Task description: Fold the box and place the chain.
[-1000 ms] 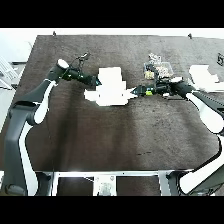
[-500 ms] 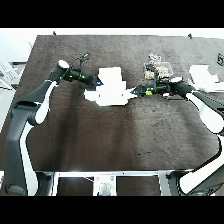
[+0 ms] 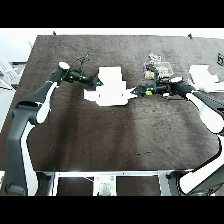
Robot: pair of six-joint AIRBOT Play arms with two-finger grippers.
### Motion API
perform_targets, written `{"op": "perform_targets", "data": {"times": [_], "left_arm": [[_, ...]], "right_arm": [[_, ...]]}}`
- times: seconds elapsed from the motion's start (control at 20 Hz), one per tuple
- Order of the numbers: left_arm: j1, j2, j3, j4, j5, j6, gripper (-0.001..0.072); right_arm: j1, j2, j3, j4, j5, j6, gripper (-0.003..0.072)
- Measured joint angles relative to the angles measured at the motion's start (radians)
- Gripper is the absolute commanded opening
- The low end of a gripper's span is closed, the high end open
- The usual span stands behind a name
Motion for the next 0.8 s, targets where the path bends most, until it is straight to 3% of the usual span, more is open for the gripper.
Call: {"op": "perform_targets", "data": {"times": [0.1,0.15,0.3,0.35,0.4,0.45,0.5,0.55,0.7,0.8], "left_arm": [[0.0,-0.009,0.0,-0.018,-0.009,0.006,0.0279],[0.0,-0.013,0.0,-0.027,-0.014,0.008,0.0227],[0.0,-0.021,0.0,-0.049,-0.02,0.013,0.0225],[0.0,-0.022,0.0,-0.056,-0.02,0.014,0.0203],[0.001,-0.024,0.0,-0.059,-0.02,0.014,0.0117],[0.002,-0.025,0.0,-0.065,-0.022,0.016,0.0115],[0.002,-0.024,0.0,-0.07,-0.024,0.016,0.0019],[0.002,-0.025,0.0,-0.071,-0.026,0.017,0.002],[0.002,-0.025,0.0,-0.087,-0.023,0.026,0.0019],[0.003,-0.025,0.0,-0.105,-0.023,0.05,0.0018]], "right_arm": [[0.0,0.0,0.0,0.0,0.0,0.0,0.001],[0.0,0.0,0.0,0.0,0.0,0.0,0.001],[0.0,0.0,0.0,0.0,0.0,0.0,0.001],[0.0,0.0,0.0,0.0,0.0,0.0,0.001],[0.0,0.0,0.0,0.0,0.0,0.0,0.0012],[-0.001,0.0,0.0,-0.001,0.0,0.0,0.0066],[-0.001,0.0,0.0,-0.001,0.0,0.0,0.0172],[-0.002,0.0,0.0,-0.001,0.0,-0.002,0.0292],[-0.013,0.0,0.0,-0.001,0.01,-0.011,0.0382],[-0.03,0.01,0.0,-0.001,0.037,-0.021,0.0382]]}}
